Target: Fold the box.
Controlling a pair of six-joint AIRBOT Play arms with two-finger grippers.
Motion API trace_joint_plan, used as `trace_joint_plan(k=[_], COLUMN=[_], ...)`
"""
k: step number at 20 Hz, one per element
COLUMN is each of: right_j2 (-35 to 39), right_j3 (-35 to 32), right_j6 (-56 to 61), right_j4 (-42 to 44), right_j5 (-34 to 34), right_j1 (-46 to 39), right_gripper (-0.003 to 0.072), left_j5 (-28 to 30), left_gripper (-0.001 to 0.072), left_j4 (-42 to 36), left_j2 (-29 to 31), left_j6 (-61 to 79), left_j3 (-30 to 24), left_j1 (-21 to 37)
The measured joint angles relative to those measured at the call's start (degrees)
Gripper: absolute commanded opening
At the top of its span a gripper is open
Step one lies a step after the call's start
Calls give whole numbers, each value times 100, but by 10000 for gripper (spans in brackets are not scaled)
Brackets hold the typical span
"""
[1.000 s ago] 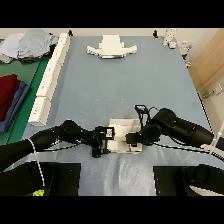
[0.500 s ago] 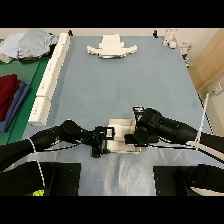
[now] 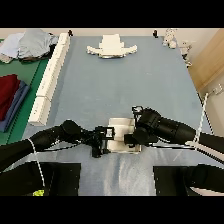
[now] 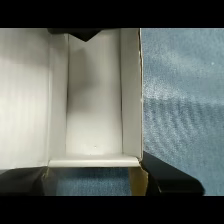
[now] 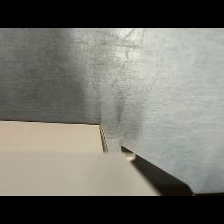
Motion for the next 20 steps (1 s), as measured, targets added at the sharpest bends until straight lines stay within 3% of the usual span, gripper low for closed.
trace_joint_plan(k=[6, 8, 10, 12, 14, 17, 20], right_j2=[457, 761, 1036, 1182, 1143, 688, -55], right_j3=[208, 323, 385, 393, 317, 149, 144], right_j6=[-181, -216, -262, -507, -1001, -2262, -3998], right_j4=[-26, -195, -448, -649, -516, 603, 2540], right_j5=[-522, -815, -1082, -1209, -1091, -535, -155], right_j1=[-59, -160, -382, -861, -1580, -2846, -3807], right_gripper=[483, 207, 137, 2, 2, 1, 1], left_j5=[4, 4, 2, 2, 2, 0, -2], left_gripper=[407, 408, 407, 407, 407, 408, 407], left_j4=[2, 2, 4, 4, 4, 4, 4], left_j2=[0, 0, 0, 0, 0, 0, 0], left_j6=[0, -2, -2, -4, -4, -4, -7], left_j3=[0, 0, 0, 0, 0, 0, 0], left_j1=[0, 0, 0, 0, 0, 0, 0])
